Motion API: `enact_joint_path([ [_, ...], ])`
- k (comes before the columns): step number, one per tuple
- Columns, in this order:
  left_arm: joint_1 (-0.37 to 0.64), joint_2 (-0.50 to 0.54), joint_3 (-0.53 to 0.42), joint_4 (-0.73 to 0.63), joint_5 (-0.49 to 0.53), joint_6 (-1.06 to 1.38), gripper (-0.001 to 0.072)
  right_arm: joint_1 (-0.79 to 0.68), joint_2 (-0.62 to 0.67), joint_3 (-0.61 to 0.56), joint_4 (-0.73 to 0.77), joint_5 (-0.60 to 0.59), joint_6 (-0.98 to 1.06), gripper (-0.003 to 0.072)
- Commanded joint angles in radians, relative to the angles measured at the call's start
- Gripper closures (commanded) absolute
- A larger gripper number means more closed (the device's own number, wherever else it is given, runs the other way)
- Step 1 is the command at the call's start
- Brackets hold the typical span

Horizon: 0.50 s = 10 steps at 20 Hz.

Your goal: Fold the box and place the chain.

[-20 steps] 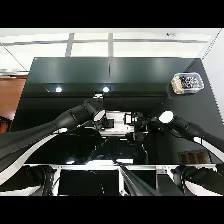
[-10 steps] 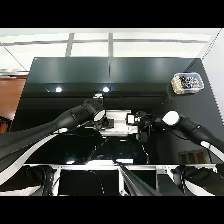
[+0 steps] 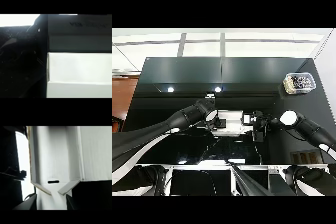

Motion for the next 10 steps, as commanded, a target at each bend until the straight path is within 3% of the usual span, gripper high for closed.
enact_joint_path([
  [1,0.0,0.0,0.001,0.0,0.0,0.0,0.0681,0.002,-0.024,0.0,0.043,-0.004,-0.012,0.0285],
  [3,0.0,0.0,0.001,0.0,0.0,0.0,0.0681,0.008,-0.041,0.0,0.111,0.002,-0.014,0.0568],
  [10,0.0,0.0,0.001,0.0,0.0,0.0,0.0681,0.096,-0.063,0.0,0.15,-0.074,-0.014,0.0568],
])
